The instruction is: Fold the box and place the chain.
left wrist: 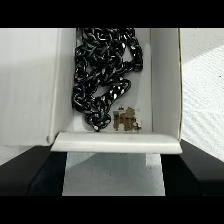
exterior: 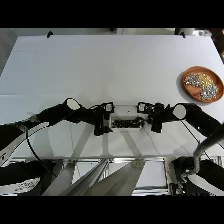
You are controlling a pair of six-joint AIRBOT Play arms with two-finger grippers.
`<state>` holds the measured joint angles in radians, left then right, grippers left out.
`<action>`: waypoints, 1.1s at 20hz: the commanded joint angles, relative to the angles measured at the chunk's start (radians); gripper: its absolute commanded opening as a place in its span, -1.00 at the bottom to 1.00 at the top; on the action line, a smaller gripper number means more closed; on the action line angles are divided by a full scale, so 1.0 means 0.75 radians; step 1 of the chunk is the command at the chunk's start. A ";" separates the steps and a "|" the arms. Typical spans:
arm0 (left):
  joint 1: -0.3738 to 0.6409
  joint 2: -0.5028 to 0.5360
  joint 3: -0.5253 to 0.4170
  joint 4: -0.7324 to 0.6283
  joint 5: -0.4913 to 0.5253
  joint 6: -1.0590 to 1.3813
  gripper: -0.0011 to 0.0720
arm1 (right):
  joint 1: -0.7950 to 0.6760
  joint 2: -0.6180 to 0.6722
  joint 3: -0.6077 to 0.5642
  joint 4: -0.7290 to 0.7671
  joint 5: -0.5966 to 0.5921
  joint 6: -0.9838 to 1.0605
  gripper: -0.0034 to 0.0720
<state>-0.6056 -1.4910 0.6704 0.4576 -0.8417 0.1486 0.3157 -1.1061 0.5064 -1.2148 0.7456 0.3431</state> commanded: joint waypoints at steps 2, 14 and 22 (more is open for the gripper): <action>-0.001 0.001 0.001 0.001 0.001 0.001 -0.18 | 0.002 -0.011 -0.001 0.022 -0.086 -0.015 -0.33; -0.001 0.001 0.001 0.001 0.000 0.001 -0.18 | 0.002 -0.014 -0.001 0.046 0.004 -0.016 -0.87; -0.001 0.001 0.001 0.001 0.000 0.001 -0.18 | 0.001 0.099 0.003 0.046 0.005 0.036 -0.87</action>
<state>-0.6056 -1.4910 0.6704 0.4576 -0.8421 0.1490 0.3157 -1.0763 0.5064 -1.1809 0.7479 0.3500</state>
